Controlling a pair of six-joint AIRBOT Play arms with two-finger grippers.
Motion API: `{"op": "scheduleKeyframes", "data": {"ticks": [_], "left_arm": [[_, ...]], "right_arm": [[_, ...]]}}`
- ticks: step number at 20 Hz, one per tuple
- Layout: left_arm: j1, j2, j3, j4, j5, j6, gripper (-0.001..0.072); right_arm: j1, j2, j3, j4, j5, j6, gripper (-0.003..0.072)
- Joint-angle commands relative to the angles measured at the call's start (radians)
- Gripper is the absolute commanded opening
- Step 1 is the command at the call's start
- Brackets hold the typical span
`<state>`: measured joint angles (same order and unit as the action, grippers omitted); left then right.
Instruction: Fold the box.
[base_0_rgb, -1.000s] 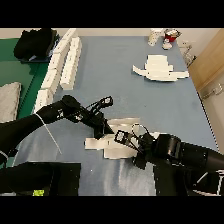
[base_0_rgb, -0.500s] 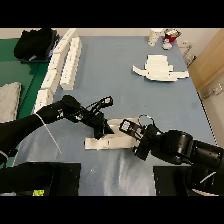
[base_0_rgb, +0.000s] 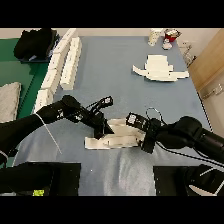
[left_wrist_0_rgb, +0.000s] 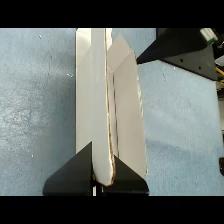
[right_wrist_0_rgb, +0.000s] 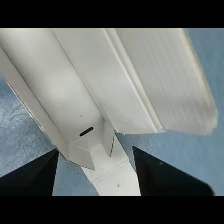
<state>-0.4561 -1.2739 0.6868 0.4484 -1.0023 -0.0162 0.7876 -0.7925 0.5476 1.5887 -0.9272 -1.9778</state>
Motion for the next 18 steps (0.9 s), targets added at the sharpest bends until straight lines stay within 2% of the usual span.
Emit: {"op": "scheduleKeyframes", "data": {"ticks": [1,4,7,12,18], "left_arm": [[0.001,0.000,0.000,0.000,0.000,0.000,0.0013],[0.001,0.000,0.000,0.000,0.000,0.000,0.0013],[0.001,0.000,0.000,0.000,0.000,0.000,0.0013],[0.001,0.000,0.000,0.000,0.000,0.000,0.0013],[0.001,0.000,0.000,0.000,0.000,0.000,0.0013]], "right_arm": [[-0.176,-0.004,-0.008,0.288,0.015,-0.457,0.0720],[-0.295,-0.053,-0.025,0.457,0.009,-0.743,0.0720],[-0.343,-0.126,-0.024,0.548,0.002,-0.905,0.0720],[-0.358,-0.199,-0.023,0.592,-0.004,-0.982,0.0720],[-0.358,-0.212,-0.023,0.579,-0.008,-0.924,0.0720]]}}
